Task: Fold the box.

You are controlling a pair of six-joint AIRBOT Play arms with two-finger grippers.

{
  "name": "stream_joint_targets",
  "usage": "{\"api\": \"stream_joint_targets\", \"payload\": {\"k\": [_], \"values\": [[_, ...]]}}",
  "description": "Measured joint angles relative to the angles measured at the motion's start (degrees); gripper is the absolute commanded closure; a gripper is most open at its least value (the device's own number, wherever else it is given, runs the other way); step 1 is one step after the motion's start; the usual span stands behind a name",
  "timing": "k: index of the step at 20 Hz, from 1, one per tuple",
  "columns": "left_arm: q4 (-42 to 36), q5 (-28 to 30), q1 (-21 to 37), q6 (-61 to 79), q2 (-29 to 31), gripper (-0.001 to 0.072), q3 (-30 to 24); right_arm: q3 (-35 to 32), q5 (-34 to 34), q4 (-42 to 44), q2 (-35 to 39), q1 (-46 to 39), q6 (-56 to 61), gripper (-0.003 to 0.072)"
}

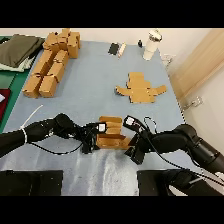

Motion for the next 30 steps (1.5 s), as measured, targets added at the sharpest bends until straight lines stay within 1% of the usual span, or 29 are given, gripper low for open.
{"api": "stream_joint_targets", "payload": {"k": [4, 8, 10, 17, 19, 20, 21, 22, 23, 25, 30], "values": [[0.0, 0.0, 0.0, 0.0, 0.0, 0.0248, 0.0, -1.81, 6.88, -7.54, -4.13, 0.83, -6.45, 0.0257], [0.0, 0.0, 0.0, 0.0, 0.0, 0.0248, 0.0, -2.27, 12.02, -10.36, -7.34, 1.07, -10.88, 0.0257], [-0.02, 0.0, 0.0, 0.0, 0.0, 0.0248, 0.0, -2.36, 13.38, -9.92, -7.93, 1.18, -13.44, 0.0257], [0.02, 0.04, 0.0, -0.04, 0.0, 0.0248, 0.0, -2.43, 14.21, -4.87, -8.5, 1.18, -19.63, 0.0262], [0.02, -0.2, 0.0, 0.0, 0.0, 0.0249, 0.0, -2.4, 16.24, -4.09, -8.61, 1.18, -20.83, 0.0386], [0.0, -0.17, 0.0, 0.0, 0.0, 0.0248, 0.0, -2.43, 16.59, -3.91, -8.61, 1.18, -21.27, 0.0407], [0.04, 0.04, 0.0, 0.02, 0.0, 0.0248, 0.0, -2.43, 17.42, -3.61, -8.63, 1.18, -21.44, 0.0408], [0.0, -0.02, 0.0, 0.02, 0.0, 0.0248, 0.0, -2.43, 17.66, -3.37, -8.63, 1.18, -21.7, 0.0491], [0.0, -0.04, 0.0, 0.0, 0.0, 0.0248, 0.0, -2.45, 18.01, -3.28, -8.68, 1.18, -21.9, 0.0548], [0.0, 0.0, 0.0, 0.0, 0.0, 0.0248, 0.0, -2.43, 18.47, -2.86, -8.68, 1.18, -22.16, 0.0564], [0.02, 0.07, 0.0, -0.04, 0.0, 0.0248, 0.0, -2.54, 19.93, -0.79, -8.9, 1.18, -24.2, 0.0565]]}}
